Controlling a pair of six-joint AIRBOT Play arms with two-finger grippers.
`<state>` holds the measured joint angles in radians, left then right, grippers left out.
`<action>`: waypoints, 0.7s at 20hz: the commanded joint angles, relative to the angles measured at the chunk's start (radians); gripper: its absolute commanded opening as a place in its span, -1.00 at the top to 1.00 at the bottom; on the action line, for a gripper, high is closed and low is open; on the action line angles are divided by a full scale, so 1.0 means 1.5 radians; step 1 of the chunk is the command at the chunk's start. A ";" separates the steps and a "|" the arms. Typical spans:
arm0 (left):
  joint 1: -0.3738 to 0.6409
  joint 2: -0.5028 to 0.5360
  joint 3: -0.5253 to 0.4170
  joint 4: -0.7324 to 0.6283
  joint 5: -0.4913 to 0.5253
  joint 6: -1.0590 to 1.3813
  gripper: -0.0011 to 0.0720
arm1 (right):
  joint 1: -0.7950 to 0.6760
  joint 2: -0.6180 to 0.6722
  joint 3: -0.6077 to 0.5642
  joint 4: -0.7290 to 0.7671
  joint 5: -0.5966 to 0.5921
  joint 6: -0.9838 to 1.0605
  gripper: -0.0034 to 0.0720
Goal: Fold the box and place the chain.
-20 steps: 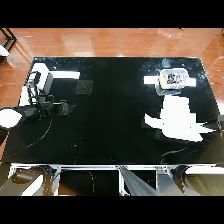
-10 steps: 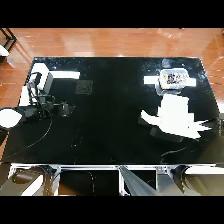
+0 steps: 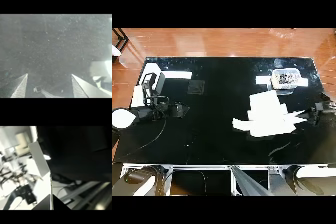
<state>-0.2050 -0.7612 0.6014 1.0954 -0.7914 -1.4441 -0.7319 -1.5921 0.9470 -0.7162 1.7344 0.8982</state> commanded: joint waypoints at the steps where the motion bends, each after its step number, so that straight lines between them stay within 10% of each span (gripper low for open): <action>1: -0.018 -0.002 0.000 -0.009 0.015 0.002 -0.75 | 0.104 0.031 -0.038 0.103 -0.007 -0.014 0.86; 7: -0.026 -0.081 0.000 -0.100 0.020 0.011 -0.72 | 0.270 0.265 -0.179 0.073 -0.289 -0.014 0.86; 14: -0.023 -0.278 0.000 -0.461 0.002 0.347 -0.76 | 0.451 0.525 -0.395 0.079 -0.460 -0.043 0.86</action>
